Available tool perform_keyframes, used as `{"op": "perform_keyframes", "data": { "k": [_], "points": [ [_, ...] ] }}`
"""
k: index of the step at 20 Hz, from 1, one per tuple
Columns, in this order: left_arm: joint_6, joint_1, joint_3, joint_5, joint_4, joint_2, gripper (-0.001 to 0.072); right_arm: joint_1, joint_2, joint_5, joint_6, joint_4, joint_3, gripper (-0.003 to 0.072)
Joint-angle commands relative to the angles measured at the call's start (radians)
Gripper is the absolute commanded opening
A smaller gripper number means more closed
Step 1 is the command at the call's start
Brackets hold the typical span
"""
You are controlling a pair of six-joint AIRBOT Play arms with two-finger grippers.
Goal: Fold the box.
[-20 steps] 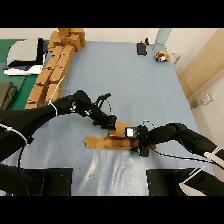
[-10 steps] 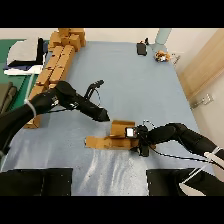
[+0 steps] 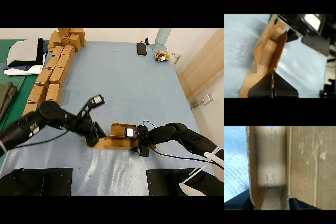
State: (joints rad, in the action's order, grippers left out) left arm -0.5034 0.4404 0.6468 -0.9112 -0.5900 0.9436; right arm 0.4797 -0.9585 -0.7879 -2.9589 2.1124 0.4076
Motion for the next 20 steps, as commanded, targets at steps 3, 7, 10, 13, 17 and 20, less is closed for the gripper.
{"op": "perform_keyframes", "data": {
  "k": [3,7,10,13,17,20],
  "points": [
    [0.274,0.127,-0.103,0.134,-0.038,-0.064,0.0014,0.000,0.000,0.000,0.000,0.000,0.000,0.0443],
    [0.429,0.068,-0.162,0.204,-0.057,-0.064,0.0562,0.000,0.000,0.000,0.000,0.000,0.000,0.0443],
    [0.429,0.026,-0.162,0.183,-0.129,-0.064,0.0563,0.000,0.000,0.000,0.000,0.000,0.000,0.0443],
    [0.475,0.043,-0.168,0.169,-0.095,-0.049,0.0564,0.000,0.000,0.000,0.000,0.000,0.000,0.0443],
    [0.574,0.065,-0.170,0.204,0.064,0.071,0.0682,0.000,0.000,0.000,0.000,0.000,0.000,0.0443],
    [0.575,0.065,-0.170,0.251,0.071,0.121,0.0681,0.000,0.000,0.000,0.000,0.000,0.000,0.0443]
  ]
}}
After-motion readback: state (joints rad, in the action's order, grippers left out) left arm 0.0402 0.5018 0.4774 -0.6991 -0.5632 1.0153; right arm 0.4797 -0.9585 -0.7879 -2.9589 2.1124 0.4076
